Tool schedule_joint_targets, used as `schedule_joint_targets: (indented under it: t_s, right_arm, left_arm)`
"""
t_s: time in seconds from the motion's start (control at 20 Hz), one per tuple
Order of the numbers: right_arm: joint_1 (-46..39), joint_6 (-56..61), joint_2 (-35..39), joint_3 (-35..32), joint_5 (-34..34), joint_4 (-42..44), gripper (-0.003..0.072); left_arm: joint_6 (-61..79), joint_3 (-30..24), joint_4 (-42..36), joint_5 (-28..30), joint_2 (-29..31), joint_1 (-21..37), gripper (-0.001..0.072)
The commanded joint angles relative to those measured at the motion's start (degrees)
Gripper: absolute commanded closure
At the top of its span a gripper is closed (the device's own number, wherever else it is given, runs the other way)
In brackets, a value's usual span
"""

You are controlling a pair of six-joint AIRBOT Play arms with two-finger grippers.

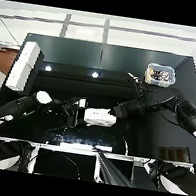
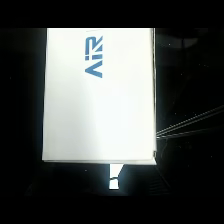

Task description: Fold the box and place the chain.

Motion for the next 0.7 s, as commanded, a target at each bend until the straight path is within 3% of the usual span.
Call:
schedule_joint_targets:
  t_s: [0.0, 0.65]
  right_arm:
    - [0.2, 2.3, -2.1, -1.0, 2.7, 5.9, 0.0666]
    - [3.4, 2.4, -11.3, -2.6, 3.0, 7.0, 0.0664]
  left_arm:
    - [0.0, 0.0, 0.0, 0.0, 0.0, 0.0, 0.0306]
    - [0.0, 0.0, 0.0, 0.0, 0.0, 0.0, 0.0306]
